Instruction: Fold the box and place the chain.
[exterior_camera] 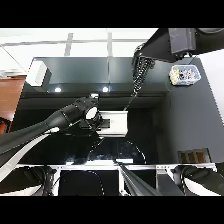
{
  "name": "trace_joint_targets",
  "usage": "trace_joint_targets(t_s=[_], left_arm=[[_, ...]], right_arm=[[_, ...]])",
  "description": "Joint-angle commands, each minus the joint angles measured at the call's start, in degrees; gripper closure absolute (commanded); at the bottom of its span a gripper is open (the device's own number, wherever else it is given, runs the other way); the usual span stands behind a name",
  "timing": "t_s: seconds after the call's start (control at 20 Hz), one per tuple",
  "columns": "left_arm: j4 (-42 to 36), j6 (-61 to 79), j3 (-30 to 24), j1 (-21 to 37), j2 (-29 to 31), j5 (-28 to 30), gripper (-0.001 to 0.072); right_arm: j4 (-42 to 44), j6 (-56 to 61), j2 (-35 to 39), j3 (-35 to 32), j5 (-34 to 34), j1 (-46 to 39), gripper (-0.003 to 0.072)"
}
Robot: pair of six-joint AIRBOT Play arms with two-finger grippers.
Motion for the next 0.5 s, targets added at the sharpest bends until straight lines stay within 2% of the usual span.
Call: trace_joint_targets(t_s=[0.0, 0.25, 0.45], left_arm=[[0.02, 0.02, 0.0, 0.04, 0.0, 0.04, 0.068], [0.02, 0.02, 0.0, 0.04, 0.0, 0.04, 0.068], [0.02, 0.02, 0.0, 0.04, 0.0, 0.09, 0.068]], right_arm=[[0.55, 0.02, -0.02, 0.02, 3.19, -1.51, 0.0673], [2.49, 0.02, -0.02, 0.02, 5.07, -1.46, 0.0673], [9.46, -0.15, -0.02, 0.02, 5.03, -1.46, 0.0673]])
